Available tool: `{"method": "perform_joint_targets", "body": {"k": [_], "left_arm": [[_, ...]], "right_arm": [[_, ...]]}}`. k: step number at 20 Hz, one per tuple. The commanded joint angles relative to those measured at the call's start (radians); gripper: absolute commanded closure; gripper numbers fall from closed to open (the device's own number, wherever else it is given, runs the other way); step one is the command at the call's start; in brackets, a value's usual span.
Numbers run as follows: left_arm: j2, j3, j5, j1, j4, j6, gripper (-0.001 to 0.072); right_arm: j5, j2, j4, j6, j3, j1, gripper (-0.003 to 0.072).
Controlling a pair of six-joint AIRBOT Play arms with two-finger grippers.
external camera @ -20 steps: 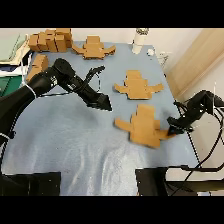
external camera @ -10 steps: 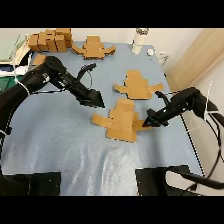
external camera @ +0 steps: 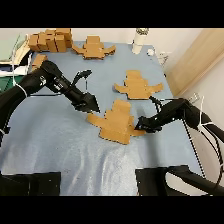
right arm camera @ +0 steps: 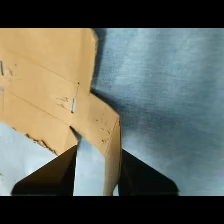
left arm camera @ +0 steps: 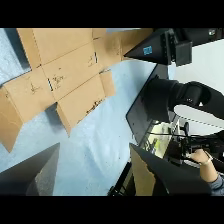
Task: Fold the box.
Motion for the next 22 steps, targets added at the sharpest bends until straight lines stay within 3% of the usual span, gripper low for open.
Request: {"method": "perform_joint_targets", "body": {"k": [1, 2, 3, 5, 6, 12, 16, 22], "left_arm": [[0.000, -0.004, 0.004, 0.002, 0.000, 0.002, 0.0060], [0.000, -0.004, 0.010, 0.003, 0.000, 0.008, 0.0060], [0.000, -0.004, 0.016, 0.003, 0.000, 0.023, 0.0060], [0.000, -0.007, 0.037, 0.006, 0.004, 0.041, 0.0060], [0.000, -0.011, 0.050, 0.011, 0.001, 0.048, 0.0060], [0.001, -0.109, 0.057, 0.051, -0.008, 0.088, 0.0060], [0.000, -0.203, 0.171, 0.064, -0.018, 0.109, 0.0060], [-0.013, -0.208, 0.307, 0.060, -0.049, 0.168, 0.0060]], "right_arm": [[0.034, -0.042, -0.003, 0.004, -0.006, 0.006, 0.0353], [0.042, -0.057, -0.002, 0.002, -0.006, 0.006, 0.0389], [0.046, -0.069, 0.008, -0.013, -0.006, 0.006, 0.0496], [0.044, -0.080, 0.072, -0.078, -0.007, 0.007, 0.0554], [0.040, -0.075, 0.100, -0.122, -0.007, 0.014, 0.0686], [0.077, 0.083, 0.112, -0.259, -0.080, 0.179, 0.0685], [0.180, 0.214, 0.072, -0.259, -0.155, 0.259, 0.0684], [0.183, 0.238, 0.069, -0.257, -0.168, 0.262, 0.0684]]}}
